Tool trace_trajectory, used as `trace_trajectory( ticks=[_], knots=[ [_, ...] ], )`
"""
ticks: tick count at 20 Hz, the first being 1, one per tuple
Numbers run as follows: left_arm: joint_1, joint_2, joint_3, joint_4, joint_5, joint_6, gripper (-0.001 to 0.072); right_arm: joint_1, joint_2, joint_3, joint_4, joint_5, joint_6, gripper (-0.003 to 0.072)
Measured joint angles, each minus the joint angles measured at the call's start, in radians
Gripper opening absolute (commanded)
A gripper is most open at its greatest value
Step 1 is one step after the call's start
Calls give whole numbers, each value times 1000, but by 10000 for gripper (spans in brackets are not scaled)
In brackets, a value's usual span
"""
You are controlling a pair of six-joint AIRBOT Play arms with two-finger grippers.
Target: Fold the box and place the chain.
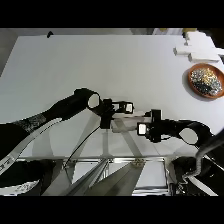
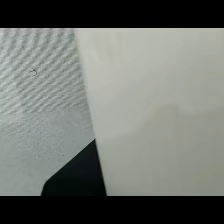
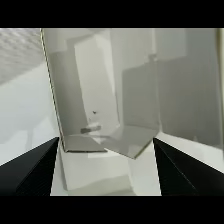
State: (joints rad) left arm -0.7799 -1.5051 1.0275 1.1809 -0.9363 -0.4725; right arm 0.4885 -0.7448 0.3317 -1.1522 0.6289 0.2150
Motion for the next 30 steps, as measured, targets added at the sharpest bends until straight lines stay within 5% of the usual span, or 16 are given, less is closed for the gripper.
trace_trajectory(
  ticks=[10,30],
  knots=[
    [0,0,0,1,0,0,14,-185,-91,9,361,69,-341,639],
    [0,0,0,1,-2,1,14,-285,-246,9,559,150,-565,633]
  ],
)
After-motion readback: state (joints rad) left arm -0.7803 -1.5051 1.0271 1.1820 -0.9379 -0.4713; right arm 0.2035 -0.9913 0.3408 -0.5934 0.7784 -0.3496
